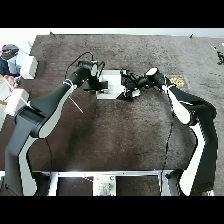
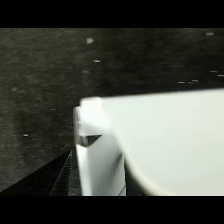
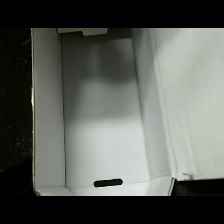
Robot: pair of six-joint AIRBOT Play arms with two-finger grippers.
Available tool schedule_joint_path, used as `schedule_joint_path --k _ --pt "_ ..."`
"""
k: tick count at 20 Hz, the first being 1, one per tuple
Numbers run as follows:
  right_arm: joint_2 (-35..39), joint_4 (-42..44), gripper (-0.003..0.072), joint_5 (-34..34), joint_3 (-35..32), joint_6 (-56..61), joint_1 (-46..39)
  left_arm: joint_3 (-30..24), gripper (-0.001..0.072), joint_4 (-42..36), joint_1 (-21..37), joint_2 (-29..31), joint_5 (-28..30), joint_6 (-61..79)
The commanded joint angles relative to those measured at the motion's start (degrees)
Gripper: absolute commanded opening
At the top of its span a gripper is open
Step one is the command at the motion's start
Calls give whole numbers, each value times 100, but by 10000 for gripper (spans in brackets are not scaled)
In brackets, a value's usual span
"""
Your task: Fold the box and place the chain.
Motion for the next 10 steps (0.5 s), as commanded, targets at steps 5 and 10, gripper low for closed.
schedule_joint_path --k 5,10 --pt "-2 0 608 0 2 0 0 184 223 645 -90 -118 -334 -562" --pt "-2 0 608 0 2 0 0 184 220 640 -90 -120 -350 -695"
